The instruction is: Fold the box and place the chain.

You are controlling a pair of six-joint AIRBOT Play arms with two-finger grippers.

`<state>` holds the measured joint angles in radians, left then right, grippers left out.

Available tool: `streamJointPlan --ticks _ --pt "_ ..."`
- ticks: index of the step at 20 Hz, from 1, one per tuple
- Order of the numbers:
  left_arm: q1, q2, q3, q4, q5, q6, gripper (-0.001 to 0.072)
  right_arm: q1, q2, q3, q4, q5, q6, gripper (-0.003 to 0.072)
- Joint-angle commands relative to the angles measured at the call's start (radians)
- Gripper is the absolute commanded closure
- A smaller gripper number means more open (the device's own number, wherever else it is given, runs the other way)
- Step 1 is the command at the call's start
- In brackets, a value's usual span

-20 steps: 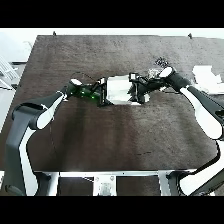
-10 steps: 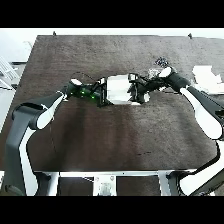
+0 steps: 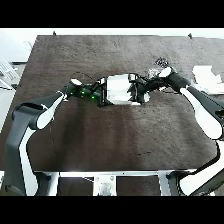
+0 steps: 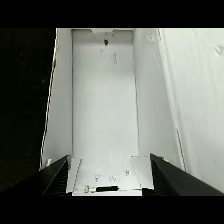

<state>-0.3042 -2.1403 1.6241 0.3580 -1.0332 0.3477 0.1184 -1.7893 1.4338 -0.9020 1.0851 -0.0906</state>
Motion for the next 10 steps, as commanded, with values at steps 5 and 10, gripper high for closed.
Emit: streamJointPlan --ticks 5,10 --pt "0.0 -0.001 0.0 0.0 0.0 0.0 0.0434 -0.001 0.002 0.0 -0.08 0.051 0.009 0.006" --pt "0.0 -0.001 0.0 0.0 0.0 0.0 0.0434 -0.001 0.014 0.0 -0.158 0.087 0.039 0.006"
